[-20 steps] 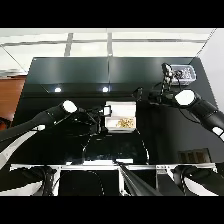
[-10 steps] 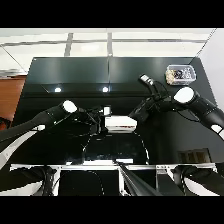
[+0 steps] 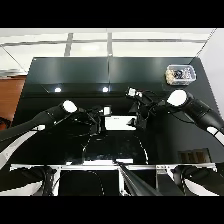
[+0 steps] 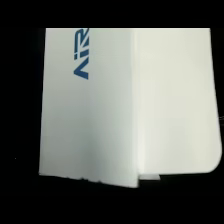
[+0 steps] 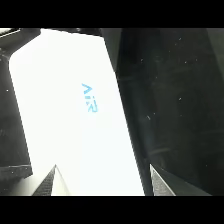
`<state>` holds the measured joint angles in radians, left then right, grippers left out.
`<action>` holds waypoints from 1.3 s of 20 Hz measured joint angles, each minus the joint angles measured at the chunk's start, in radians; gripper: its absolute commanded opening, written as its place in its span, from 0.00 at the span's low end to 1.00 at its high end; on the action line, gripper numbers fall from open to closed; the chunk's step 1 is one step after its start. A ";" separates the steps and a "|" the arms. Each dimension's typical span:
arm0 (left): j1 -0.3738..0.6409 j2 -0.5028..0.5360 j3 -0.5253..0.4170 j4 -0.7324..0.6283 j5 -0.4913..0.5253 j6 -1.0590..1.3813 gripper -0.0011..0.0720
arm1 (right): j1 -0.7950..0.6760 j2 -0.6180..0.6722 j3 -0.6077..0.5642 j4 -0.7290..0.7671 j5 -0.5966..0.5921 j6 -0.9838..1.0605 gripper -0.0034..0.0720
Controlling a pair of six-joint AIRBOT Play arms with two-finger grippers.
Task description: Fold the box and place the chain.
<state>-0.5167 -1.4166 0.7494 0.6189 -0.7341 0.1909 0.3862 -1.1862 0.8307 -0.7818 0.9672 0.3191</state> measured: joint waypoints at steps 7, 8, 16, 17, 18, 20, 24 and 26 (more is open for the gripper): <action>0.000 0.000 0.000 0.000 0.000 -0.003 0.56 | 0.006 -0.015 -0.001 0.000 0.000 -0.051 0.54; 0.000 0.000 0.000 0.000 -0.001 -0.004 0.56 | 0.006 -0.017 -0.001 0.000 0.001 -0.055 0.34; 0.000 0.000 0.000 -0.001 -0.001 -0.001 0.56 | 0.006 -0.021 -0.003 0.001 0.017 -0.061 0.32; 0.000 0.000 0.000 0.000 -0.001 0.000 0.56 | 0.006 -0.021 -0.005 0.002 0.022 -0.061 0.32; 0.000 0.000 0.000 0.001 -0.001 0.001 0.56 | 0.006 -0.021 -0.008 0.001 0.027 -0.061 0.32; 0.000 0.000 0.000 0.001 -0.003 0.002 0.56 | 0.006 -0.021 -0.011 0.001 0.035 -0.058 0.32; -0.001 0.000 0.000 0.001 -0.005 0.002 0.56 | 0.006 -0.021 -0.015 -0.009 0.051 -0.052 0.53; -0.001 0.000 0.000 0.001 -0.005 0.001 0.56 | 0.006 -0.022 -0.014 -0.007 0.050 -0.050 0.53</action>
